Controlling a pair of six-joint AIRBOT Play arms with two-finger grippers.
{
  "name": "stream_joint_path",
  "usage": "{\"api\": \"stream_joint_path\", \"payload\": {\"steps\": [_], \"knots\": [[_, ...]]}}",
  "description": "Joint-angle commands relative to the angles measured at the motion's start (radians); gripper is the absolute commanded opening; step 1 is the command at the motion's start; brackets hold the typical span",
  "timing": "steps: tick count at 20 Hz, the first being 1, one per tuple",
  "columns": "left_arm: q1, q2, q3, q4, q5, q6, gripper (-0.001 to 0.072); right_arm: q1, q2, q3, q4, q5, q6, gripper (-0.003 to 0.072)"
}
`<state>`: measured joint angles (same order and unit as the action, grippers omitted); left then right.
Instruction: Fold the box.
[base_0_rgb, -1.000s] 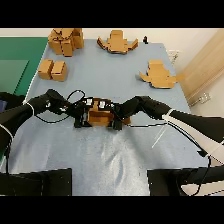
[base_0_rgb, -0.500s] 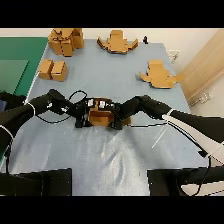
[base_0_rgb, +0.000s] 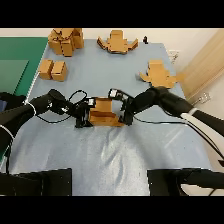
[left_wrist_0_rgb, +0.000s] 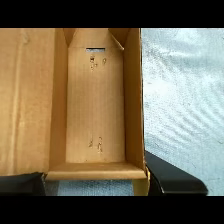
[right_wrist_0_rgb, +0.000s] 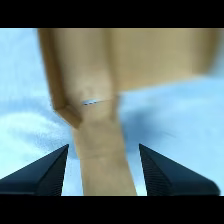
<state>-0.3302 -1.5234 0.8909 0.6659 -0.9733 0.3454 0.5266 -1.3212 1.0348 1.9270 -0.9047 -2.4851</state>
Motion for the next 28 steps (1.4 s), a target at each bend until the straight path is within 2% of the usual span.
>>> {"api": "stream_joint_path", "payload": {"steps": [1,2,5,8,9,12,14,16,20,23,25,28], "knots": [[0.001,0.001,0.0,0.015,-0.002,-0.024,0.0176,-0.014,0.117,0.001,0.284,0.029,0.04,0.0003],[0.0,0.001,0.0,0.014,-0.003,-0.024,0.0176,-0.002,0.121,0.001,0.385,0.095,0.005,0.0009],[0.0,0.001,0.0,0.014,-0.009,-0.024,0.0176,0.044,0.012,0.049,0.444,0.273,0.016,0.0006],[0.0,0.001,0.0,0.014,-0.008,-0.024,0.0176,0.023,-0.214,0.248,0.438,0.272,0.069,0.0005],[0.0,0.001,0.0,0.014,-0.008,-0.024,0.0175,0.004,-0.291,0.315,0.429,0.233,0.108,0.0005],[0.0,0.001,0.0,0.014,-0.012,-0.024,0.0175,-0.054,-0.507,0.453,0.43,-0.015,0.235,0.0006],[0.0,0.001,0.0,0.014,-0.013,-0.024,0.0175,-0.062,-0.57,0.466,0.429,-0.113,0.261,0.0006],[0.0,0.001,0.0,0.014,-0.013,-0.024,0.0175,-0.062,-0.58,0.466,0.426,-0.152,0.278,0.0007],[0.0,0.001,0.0,0.014,-0.013,-0.024,0.0175,-0.079,-0.5,0.511,0.423,-0.185,0.275,0.0007],[0.001,0.001,0.0,0.014,-0.013,-0.024,0.0175,-0.099,-0.317,0.496,0.333,-0.24,0.235,0.0007],[0.0,0.001,0.0,0.014,-0.013,-0.024,0.0175,-0.11,-0.138,0.381,0.28,-0.224,0.171,0.0007],[0.0,0.001,0.0,0.014,-0.003,-0.024,0.0176,-0.106,0.116,0.058,0.197,-0.095,-0.018,0.0009]]}}
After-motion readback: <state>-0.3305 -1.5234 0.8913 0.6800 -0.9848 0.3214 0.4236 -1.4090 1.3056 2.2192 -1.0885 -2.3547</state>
